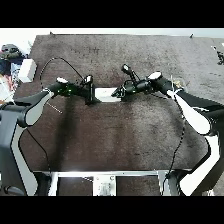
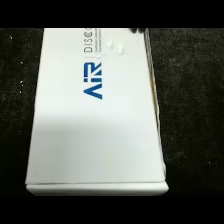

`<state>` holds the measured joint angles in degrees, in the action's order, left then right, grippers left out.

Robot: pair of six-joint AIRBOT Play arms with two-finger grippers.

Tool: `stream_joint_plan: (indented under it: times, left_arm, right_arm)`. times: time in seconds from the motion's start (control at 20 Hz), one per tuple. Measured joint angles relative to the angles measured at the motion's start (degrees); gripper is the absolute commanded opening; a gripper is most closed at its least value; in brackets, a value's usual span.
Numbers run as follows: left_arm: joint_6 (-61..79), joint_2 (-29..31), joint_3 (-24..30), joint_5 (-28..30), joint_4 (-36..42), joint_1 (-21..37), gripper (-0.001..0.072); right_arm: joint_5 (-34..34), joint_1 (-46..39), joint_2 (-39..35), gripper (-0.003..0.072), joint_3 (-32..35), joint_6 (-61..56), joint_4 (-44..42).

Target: Fold the box and place the chain.

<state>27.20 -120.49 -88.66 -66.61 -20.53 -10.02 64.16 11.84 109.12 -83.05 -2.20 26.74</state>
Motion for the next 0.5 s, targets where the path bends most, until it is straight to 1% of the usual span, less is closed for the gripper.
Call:
stream_joint_plan:
  times: [0.3, 0.4, 0.5]
  left_arm:
    - [-0.09, 0.0, 0.0, 0.0, 0.02, 0.0, 0.0163]
    - [-0.22, 0.0, 0.0, -0.04, 0.04, 0.02, 0.0163]
    - [-0.22, 0.0, 0.0, -0.04, 0.04, 0.0, 0.0163]
  right_arm:
    - [-0.57, 0.11, -0.44, 0.0012, -0.5, -1.86, 1.92]
    - [-1.07, -0.04, -2.25, 0.001, -1.11, -1.9, 2.19]
    - [-1.66, -0.09, -5.55, 0.001, -1.42, -2.34, -1.42]
